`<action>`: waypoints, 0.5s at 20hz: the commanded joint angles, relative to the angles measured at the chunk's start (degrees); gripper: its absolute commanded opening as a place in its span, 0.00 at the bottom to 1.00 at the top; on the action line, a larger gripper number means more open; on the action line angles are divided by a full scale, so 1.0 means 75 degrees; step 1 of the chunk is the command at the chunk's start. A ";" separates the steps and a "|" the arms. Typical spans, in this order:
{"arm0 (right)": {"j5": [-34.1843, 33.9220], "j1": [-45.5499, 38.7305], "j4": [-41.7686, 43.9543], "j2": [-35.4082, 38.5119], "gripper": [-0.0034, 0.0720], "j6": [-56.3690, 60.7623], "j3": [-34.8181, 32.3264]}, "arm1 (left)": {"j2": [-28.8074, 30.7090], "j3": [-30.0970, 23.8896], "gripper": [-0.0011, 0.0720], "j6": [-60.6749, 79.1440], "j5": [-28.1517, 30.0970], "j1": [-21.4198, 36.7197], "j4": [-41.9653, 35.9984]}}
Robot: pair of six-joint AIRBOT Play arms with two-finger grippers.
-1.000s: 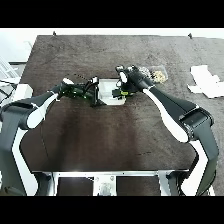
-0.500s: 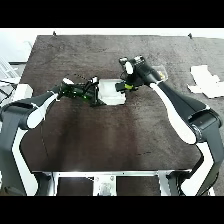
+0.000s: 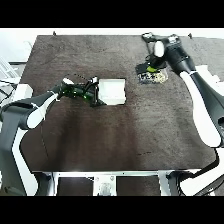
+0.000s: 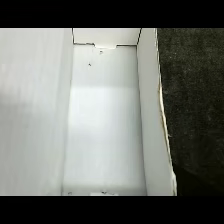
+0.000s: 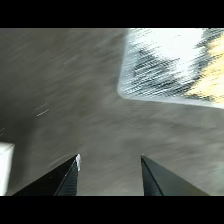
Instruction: Fold the box and place the chain.
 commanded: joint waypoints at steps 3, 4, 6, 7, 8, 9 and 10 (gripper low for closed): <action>-0.0781 -0.1370 0.1256 -0.0831 0.63 -0.1247 0.0000 | 0.0003 0.0006 0.50 0.0000 0.0020 -0.0003 0.0000; -0.1096 -0.1478 0.1571 -0.1014 0.62 -0.1501 0.0003 | 0.0003 0.0006 0.50 0.0003 0.0020 -0.0003 0.0000; -0.1644 -0.1547 0.1918 -0.1288 0.63 -0.1877 0.0009 | 0.0003 0.0006 0.50 0.0006 0.0035 -0.0003 0.0000; -0.1810 -0.1547 0.2057 -0.1393 0.63 -0.2008 0.0009 | 0.0003 0.0006 0.50 0.0003 0.0061 -0.0003 0.0000; -0.1906 -0.1547 0.2180 -0.1492 0.63 -0.2127 0.0012 | 0.0003 0.0006 0.50 0.0003 0.0064 -0.0003 0.0000; -0.1944 -0.1550 0.2346 -0.1580 0.63 -0.2256 0.0009 | 0.0003 0.0006 0.50 0.0003 0.0070 -0.0003 0.0000; -0.1964 -0.1550 0.2565 -0.1676 0.63 -0.2430 0.0009 | 0.0003 0.0006 0.50 0.0003 0.0073 -0.0003 0.0003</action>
